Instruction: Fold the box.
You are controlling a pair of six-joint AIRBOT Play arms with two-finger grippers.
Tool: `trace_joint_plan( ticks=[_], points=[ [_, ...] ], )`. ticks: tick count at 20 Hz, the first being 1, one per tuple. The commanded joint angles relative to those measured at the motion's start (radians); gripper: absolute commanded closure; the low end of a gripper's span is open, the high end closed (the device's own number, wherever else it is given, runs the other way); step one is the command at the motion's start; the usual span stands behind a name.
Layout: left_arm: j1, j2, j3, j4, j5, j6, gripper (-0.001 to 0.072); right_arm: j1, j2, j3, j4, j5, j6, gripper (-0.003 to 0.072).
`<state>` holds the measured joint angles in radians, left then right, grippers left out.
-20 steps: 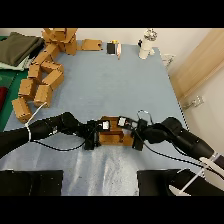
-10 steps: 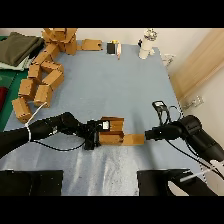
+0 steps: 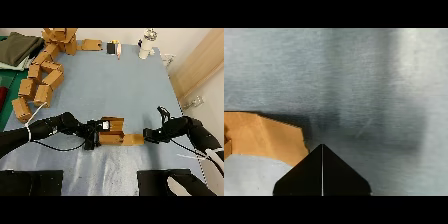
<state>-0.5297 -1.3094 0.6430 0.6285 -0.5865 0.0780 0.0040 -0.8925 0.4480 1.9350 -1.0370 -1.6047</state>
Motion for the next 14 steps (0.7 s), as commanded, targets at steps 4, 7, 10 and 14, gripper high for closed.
trace_joint_plan(
  ticks=[4,7,10,14],
  points=[
    [0.0,-0.001,0.0,0.0,0.0,0.0,0.0258,-0.014,-0.037,-0.011,0.274,-0.058,-0.251,0.0684],
    [0.0,-0.001,0.0,0.0,0.0,0.0,0.0257,-0.014,-0.028,-0.011,0.291,-0.112,-0.284,0.0684],
    [0.0,-0.001,0.0,0.0,0.0,0.0,0.0257,-0.014,-0.037,-0.022,0.3,-0.092,-0.308,0.0684],
    [0.0,-0.001,0.0,0.0,0.0,0.0,0.0257,-0.008,-0.075,-0.048,0.362,-0.079,-0.345,0.0684]
  ],
)
